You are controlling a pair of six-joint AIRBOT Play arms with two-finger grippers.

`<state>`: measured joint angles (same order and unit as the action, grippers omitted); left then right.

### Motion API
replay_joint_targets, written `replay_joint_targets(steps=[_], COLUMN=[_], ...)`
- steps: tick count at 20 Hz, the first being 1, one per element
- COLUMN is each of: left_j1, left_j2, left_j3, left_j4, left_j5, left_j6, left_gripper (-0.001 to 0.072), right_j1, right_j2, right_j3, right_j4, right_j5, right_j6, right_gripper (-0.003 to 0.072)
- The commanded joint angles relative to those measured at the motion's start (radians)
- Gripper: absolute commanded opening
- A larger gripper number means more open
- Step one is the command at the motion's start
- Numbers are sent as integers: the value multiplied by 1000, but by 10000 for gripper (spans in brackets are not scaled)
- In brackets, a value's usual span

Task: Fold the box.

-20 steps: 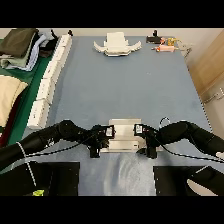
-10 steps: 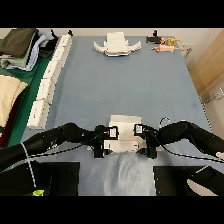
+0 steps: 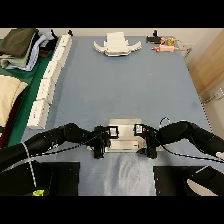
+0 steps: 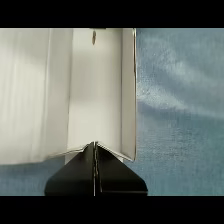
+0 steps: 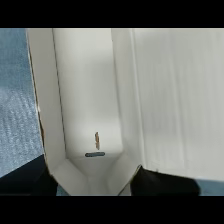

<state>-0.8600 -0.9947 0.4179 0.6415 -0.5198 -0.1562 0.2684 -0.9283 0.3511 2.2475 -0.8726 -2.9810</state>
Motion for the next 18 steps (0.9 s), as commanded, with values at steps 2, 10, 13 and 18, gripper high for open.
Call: replay_joint_targets(steps=[2,10,13,18], left_j1=[2,2,2,1], left_j2=[108,499,566,488], left_j3=[1,13,10,-42], left_j4=[341,802,958,973], left_j5=[-93,-412,-473,-473], left_j6=[-434,-1493,-1774,-2036], left_gripper=[13,13,13,12], right_j1=[0,0,0,0], right_j2=[1,1,1,1], right_j3=[1,1,1,1], right_j4=[0,0,0,0], right_j5=[0,0,0,0], right_j6=[-1,-1,-1,-1], right_gripper=[537,537,537,537])
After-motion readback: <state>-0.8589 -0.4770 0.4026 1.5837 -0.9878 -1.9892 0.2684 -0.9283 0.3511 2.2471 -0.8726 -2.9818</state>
